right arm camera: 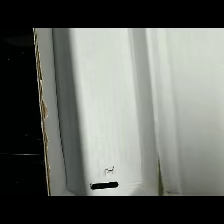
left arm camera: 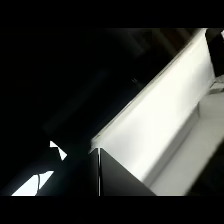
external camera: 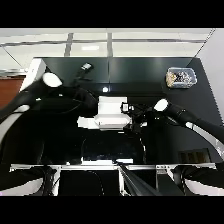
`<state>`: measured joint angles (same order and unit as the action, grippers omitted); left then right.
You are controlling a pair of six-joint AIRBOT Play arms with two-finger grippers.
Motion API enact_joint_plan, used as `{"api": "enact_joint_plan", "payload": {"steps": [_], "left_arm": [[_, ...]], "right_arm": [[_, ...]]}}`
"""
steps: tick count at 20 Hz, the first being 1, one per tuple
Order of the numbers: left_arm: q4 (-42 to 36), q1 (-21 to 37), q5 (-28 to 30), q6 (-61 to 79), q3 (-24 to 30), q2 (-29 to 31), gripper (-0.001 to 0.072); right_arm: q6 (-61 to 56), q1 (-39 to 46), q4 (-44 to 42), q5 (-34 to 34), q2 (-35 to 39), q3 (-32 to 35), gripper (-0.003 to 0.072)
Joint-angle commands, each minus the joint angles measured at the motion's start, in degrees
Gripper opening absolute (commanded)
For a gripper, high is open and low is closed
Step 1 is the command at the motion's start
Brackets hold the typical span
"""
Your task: Fold the box and place the chain.
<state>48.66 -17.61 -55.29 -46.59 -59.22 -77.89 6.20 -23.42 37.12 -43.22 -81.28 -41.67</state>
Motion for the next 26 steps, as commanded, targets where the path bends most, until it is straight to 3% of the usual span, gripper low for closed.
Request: {"api": "enact_joint_plan", "payload": {"steps": [1, 2, 4, 7, 8, 9, 10, 12, 15, 18, 20, 23, 25, 26], "left_arm": [[-1.92, 3.74, -0.02, 2.95, 8.39, 9.81, 0.0023], [-6.67, 3.87, 1.86, 9.62, 13.77, 11.41, 0.0026], [-11.28, 3.23, -0.5, 27.15, 19.8, 11.58, 0.0027], [-2.95, 1.25, -0.79, 44.28, 22.18, 11.45, 0.004], [0.5, 0.31, 1.6, 48.72, 22.29, 11.43, 0.0331], [2.93, -0.61, 5.46, 50.49, 22.27, 11.43, 0.0683], [4.44, -1.33, 9.94, 50.47, 22.25, 11.43, 0.0703], [6.03, -2.12, 14.01, 50.47, 21.84, 10.99, 0.0697], [-1.44, -2.14, 9.51, 51.01, 20.13, 7.32, 0.0683], [-6.58, -2.86, 8.96, 54.55, 19.34, 4.02, 0.0676], [-7.41, -3.06, 8.0, 54.53, 18.97, 3.15, 0.0541], [-7.45, -2.97, 7.41, 54.23, 18.62, 3.08, 0.0238], [-8.61, -2.97, 5.68, 54.29, 18.25, 3.1, 0.0158], [-9.42, -3.04, 5.75, 54.27, 18.25, 3.06, 0.0158]], "right_arm": [[-0.02, -0.04, -0.04, -0.04, 0.0, 0.0, 0.0437], [-0.02, -0.04, -0.02, -0.04, -0.02, 0.0, 0.0437], [-0.02, -0.04, -0.02, -0.04, 0.0, 0.0, 0.0437], [0.0, -0.04, -0.02, -0.07, 0.0, -0.02, 0.0437], [-0.02, -0.04, -0.02, -0.07, -0.02, -0.02, 0.0437], [0.0, -0.04, 0.0, -0.07, -0.02, 0.0, 0.0437], [-0.02, -0.04, -0.02, -0.07, 0.0, -0.02, 0.0437], [-0.02, -0.04, -0.02, -0.07, 0.0, 0.0, 0.0437], [0.0, -0.04, -0.02, -0.07, 0.0, -0.02, 0.0437], [-0.02, -0.04, -0.02, -0.07, -0.02, -0.02, 0.0437], [0.0, -0.04, -0.02, -0.07, -0.02, 0.0, 0.0437], [-0.02, -0.04, -0.02, -0.04, -0.02, 0.0, 0.0437], [0.0, -0.04, -0.02, -0.07, -0.02, -0.02, 0.0437], [0.0, -0.04, 0.0, -0.07, 0.0, -0.02, 0.0437]]}}
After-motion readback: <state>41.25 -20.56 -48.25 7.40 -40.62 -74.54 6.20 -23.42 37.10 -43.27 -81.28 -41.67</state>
